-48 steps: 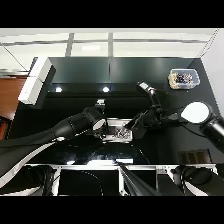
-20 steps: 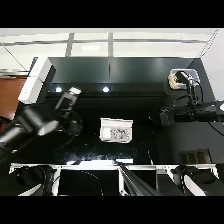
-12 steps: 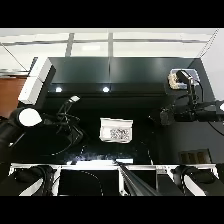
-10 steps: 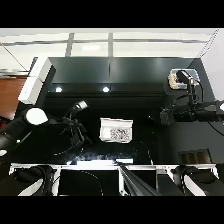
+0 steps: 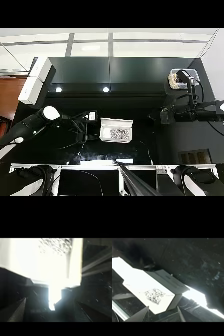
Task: Fold the box and place the chain.
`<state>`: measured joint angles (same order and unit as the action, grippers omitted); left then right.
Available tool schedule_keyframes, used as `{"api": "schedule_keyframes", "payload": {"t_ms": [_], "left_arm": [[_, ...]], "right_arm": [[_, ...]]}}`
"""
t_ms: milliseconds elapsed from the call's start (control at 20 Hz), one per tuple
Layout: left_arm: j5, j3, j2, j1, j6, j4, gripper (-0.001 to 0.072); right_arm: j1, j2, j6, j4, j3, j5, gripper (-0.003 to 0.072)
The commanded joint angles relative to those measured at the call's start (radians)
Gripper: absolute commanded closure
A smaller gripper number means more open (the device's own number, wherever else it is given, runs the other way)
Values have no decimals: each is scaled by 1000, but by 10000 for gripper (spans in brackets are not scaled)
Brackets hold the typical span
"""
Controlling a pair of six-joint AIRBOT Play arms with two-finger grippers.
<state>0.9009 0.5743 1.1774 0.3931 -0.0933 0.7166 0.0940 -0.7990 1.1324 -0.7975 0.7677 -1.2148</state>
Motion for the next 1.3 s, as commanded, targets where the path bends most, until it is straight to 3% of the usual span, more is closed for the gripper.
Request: {"api": "schedule_keyframes", "payload": {"t_ms": [0, 600, 800, 1250], "left_arm": [[-16, 2, 34, 6, -114, -118, 2], [-5, 6, 64, 42, -100, -80, 3], [-3, 6, 64, 55, -93, -140, 3], [-62, 6, 67, 93, -82, -145, 15]], "right_arm": [[0, 1, 1, 0, 1, 6, 255], [0, 1, -4, -1, 1, 16, 256], [0, 1, -4, -1, 1, 21, 255], [0, 1, -4, -13, 1, 33, 255]]}}
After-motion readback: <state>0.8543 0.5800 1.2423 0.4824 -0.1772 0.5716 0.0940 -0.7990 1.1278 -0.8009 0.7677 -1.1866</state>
